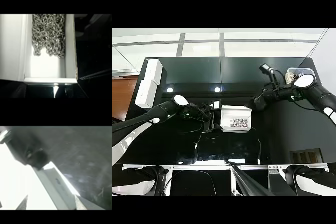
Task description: Fold the box and place the chain.
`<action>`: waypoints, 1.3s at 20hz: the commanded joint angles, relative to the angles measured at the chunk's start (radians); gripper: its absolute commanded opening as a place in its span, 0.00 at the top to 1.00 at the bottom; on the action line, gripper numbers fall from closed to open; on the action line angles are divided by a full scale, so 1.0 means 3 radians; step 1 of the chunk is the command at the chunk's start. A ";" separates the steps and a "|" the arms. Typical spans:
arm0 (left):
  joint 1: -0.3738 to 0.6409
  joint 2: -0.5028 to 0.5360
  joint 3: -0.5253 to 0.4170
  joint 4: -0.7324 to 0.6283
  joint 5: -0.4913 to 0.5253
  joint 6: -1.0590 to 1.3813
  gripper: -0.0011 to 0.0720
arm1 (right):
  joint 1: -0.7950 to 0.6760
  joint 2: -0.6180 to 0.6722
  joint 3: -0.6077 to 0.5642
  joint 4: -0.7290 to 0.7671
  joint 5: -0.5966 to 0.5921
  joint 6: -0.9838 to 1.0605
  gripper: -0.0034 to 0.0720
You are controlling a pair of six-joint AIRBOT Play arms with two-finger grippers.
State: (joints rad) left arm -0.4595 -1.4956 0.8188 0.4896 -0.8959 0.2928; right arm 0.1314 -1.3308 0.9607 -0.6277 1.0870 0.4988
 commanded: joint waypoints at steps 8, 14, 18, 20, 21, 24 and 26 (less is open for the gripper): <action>0.0005 -0.0005 0.0003 -0.0003 0.0010 -0.0004 0.35 | 0.0329 0.0089 0.0031 -0.0356 0.0477 -0.0726 0.08; 0.0005 -0.0005 0.0003 -0.0003 0.0009 -0.0004 0.35 | 0.0470 0.0086 0.0031 -0.0540 0.0327 -0.0729 0.08; 0.0005 -0.0005 0.0003 -0.0001 0.0010 -0.0004 0.35 | 0.0605 0.0088 0.0031 -0.0689 0.0398 -0.0651 0.32; 0.0005 -0.0005 0.0003 -0.0001 0.0010 -0.0004 0.35 | 0.0623 0.0088 0.0029 -0.0748 0.0418 -0.0586 0.32; 0.0005 -0.0005 0.0003 -0.0001 0.0010 -0.0004 0.35 | 0.0623 0.0088 0.0031 -0.0765 0.0430 -0.0577 0.32; 0.0005 -0.0005 0.0003 -0.0001 0.0010 -0.0004 0.35 | 0.0627 0.0093 0.0031 -0.0815 0.0456 -0.0512 0.43; 0.0005 -0.0005 0.0003 -0.0001 0.0009 -0.0004 0.35 | 0.0628 0.0109 0.0031 -0.0829 0.0472 -0.0478 0.51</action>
